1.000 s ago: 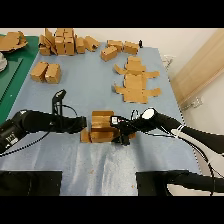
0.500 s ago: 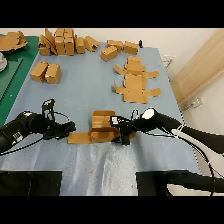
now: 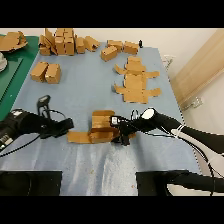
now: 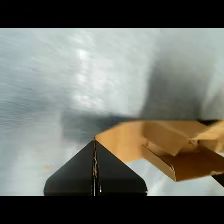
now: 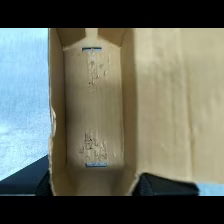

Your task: Fold the box.

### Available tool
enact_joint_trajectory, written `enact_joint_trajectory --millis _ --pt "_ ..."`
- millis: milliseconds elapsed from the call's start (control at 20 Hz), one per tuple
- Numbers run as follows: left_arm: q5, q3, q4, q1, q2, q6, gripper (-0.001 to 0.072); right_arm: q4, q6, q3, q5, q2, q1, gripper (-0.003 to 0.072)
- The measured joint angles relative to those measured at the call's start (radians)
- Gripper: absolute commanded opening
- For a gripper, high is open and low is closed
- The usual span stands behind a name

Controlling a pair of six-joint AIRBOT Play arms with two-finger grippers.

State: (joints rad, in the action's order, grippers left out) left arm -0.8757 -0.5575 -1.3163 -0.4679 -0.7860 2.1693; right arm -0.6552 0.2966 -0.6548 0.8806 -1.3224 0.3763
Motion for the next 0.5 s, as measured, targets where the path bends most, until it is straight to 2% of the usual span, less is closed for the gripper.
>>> enact_joint_trajectory --millis 250,500 --pt "-0.111 -0.003 -0.042 0.037 0.055 0.016 0.0012 -0.003 0.000 0.000 0.000 0.000 0.000 0.0521" --pt "-0.122 0.053 0.002 0.014 0.050 0.023 0.0012 -0.003 0.000 0.000 0.000 0.000 0.000 0.0521"
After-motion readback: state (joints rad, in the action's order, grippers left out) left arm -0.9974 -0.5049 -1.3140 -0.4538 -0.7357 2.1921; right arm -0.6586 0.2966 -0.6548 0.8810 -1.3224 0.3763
